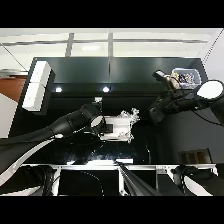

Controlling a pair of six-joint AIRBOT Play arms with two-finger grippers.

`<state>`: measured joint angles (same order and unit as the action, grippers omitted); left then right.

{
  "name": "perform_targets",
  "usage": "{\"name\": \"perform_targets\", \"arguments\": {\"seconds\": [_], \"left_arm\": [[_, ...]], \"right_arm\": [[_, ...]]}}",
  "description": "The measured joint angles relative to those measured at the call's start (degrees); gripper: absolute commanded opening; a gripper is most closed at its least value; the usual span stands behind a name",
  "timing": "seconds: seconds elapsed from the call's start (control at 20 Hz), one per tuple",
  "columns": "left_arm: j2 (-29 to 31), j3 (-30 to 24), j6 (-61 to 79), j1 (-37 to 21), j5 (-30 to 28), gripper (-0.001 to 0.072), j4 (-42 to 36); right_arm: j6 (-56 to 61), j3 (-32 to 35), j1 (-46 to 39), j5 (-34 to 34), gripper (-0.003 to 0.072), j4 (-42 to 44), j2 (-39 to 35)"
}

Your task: Fold the box and place the chain.

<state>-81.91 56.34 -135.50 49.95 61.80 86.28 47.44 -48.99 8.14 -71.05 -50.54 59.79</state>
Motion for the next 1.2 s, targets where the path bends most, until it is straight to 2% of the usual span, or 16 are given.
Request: {"name": "perform_targets", "arguments": {"seconds": [0.2,0.6,1.2], "left_arm": [[0.0,0.0,0.0,0.0,0.0,0.0031,0.0],[0.0,0.0,0.0,0.0,0.0,0.0031,0.0],[0.0,0.0,0.0,0.0,0.0,0.0031,0.0]], "right_arm": [[-6.1,5.1,-2.8,12.3,0.0711,-4.0,1.8],[-23.8,7.7,7.4,25.5,0.0710,-2.7,10.9],[-28.4,7.9,14.0,31.4,0.0699,-1.2,15.7]]}}
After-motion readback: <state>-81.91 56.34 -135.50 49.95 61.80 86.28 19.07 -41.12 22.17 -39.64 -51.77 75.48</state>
